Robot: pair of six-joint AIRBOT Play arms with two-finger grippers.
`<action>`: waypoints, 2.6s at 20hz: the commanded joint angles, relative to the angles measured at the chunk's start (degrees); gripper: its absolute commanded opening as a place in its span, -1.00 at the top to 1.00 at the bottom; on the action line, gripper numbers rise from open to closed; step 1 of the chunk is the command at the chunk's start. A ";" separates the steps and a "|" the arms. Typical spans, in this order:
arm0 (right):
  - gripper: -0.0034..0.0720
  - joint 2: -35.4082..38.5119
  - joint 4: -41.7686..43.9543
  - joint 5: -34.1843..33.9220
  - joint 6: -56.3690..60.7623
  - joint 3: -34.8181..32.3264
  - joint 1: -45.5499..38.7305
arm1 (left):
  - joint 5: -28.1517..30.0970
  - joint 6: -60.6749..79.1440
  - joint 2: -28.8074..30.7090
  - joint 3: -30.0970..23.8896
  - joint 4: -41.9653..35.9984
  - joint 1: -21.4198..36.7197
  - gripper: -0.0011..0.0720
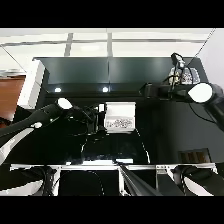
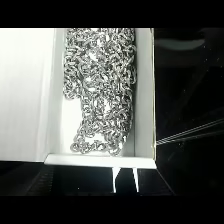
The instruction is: Fold the box and place the chain.
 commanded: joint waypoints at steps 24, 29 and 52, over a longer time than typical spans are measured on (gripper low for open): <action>-0.94 -4.76 1.42 18.71 -64.02 -0.70 6.10 | 4.74 -3.13 0.02 0.02 1.46 -3.21 -0.02; -0.94 -4.79 7.50 18.86 -69.77 -1.51 6.08 | 4.74 -3.13 0.02 0.02 1.46 -3.21 -0.02; 0.22 -7.26 7.78 18.05 -73.20 -2.99 6.36 | 4.74 -3.13 0.02 0.02 1.46 -3.21 -0.02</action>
